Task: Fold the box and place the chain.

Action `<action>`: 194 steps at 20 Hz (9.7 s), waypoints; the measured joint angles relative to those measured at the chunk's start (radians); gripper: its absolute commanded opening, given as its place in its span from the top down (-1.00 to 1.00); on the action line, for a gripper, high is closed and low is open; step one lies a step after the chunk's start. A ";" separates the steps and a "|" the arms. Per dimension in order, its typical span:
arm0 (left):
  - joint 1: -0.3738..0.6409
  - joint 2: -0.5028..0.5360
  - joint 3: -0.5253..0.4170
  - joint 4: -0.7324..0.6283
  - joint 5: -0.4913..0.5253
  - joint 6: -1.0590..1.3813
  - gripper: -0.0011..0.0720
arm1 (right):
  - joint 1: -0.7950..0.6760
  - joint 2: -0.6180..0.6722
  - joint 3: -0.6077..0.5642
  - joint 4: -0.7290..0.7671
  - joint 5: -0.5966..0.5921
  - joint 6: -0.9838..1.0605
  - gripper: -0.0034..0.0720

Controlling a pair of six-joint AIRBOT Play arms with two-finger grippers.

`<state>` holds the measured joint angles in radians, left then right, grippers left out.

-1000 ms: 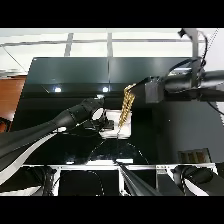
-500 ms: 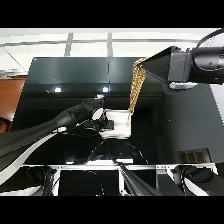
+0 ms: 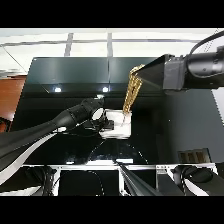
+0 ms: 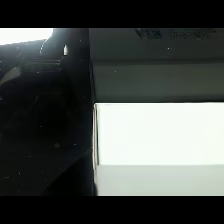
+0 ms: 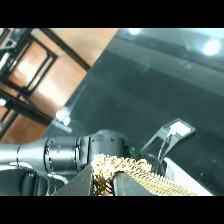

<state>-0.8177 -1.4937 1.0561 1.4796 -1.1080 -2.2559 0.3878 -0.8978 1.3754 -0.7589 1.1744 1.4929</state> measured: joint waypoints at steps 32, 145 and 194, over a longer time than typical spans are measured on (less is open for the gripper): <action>0.000 0.000 0.000 0.000 0.000 0.001 0.90 | 0.187 -0.141 -0.498 -0.250 -0.218 0.150 0.10; 0.367 0.183 -0.449 -0.968 0.323 2.610 -0.29 | 0.112 -0.223 -0.548 -0.166 -0.165 -1.138 -0.97; 0.368 0.183 -0.449 -0.968 0.322 2.609 -0.29 | 0.149 -0.251 -0.583 -0.153 -0.189 -1.130 0.15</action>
<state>-0.4500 -1.3106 0.6075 0.5117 -0.7856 0.3534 0.5369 -1.1488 0.7921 -0.9115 0.9855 0.3626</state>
